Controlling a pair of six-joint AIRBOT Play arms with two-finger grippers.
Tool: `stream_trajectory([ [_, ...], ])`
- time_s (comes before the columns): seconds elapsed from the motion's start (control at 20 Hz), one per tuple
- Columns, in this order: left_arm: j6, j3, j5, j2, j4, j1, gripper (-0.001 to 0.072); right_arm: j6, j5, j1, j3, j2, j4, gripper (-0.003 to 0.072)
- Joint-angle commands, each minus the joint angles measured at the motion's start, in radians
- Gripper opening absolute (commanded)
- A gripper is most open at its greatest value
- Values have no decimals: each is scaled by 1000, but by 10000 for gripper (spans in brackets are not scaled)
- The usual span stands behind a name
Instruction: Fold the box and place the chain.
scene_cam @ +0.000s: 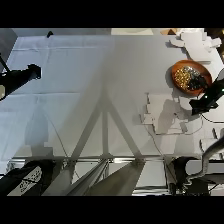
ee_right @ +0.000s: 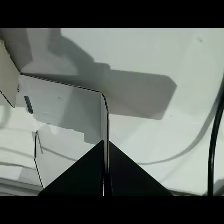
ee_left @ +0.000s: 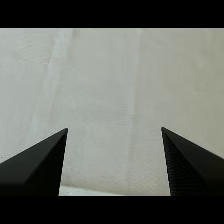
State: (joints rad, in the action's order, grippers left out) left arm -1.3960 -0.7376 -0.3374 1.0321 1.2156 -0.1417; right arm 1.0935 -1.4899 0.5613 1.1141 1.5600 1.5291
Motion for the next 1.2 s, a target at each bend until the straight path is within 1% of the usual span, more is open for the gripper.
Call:
stream_trajectory([
  [0.0, 0, -1, 0, -1, 0, 0, 644, -88, 16, 1, 0, -11, -161, 14],
  [0.1, 0, -1, 0, -1, 0, 0, 644, -168, 31, -1, 0, -31, -344, 13],
  [0.15, 0, -1, 0, -1, 0, 0, 644, -197, 39, -8, 0, -40, -408, 13],
  [0.2, 0, -1, 0, -1, 0, 0, 644, -222, 50, -26, -1, -51, -446, 12],
  [0.35, 0, -1, 0, -1, 0, 0, 644, -258, 127, -113, -27, -92, -496, 12],
  [0.5, 0, -1, 0, -1, 0, 0, 644, -344, 241, -211, -114, -150, -696, 12],
  [0.55, 0, -1, 0, -1, 0, 0, 644, -362, 280, -241, -136, -160, -736, 12],
  [0.65, 0, -1, 0, -1, 1, 0, 644, -360, 354, -284, -170, -161, -747, 13],
  [0.7, 0, -1, 0, -1, 0, 0, 644, -361, 403, -301, -203, -161, -775, 13],
  [0.85, 0, -1, 0, -1, 0, 0, 644, -440, 526, -357, -296, -170, -940, 12],
  [0.9, 0, -1, 0, -1, 0, 0, 644, -457, 563, -388, -309, -172, -959, 12],
  [1.15, 0, -1, 0, -1, 0, 0, 644, -470, 716, -536, -314, -172, -954, 12],
])
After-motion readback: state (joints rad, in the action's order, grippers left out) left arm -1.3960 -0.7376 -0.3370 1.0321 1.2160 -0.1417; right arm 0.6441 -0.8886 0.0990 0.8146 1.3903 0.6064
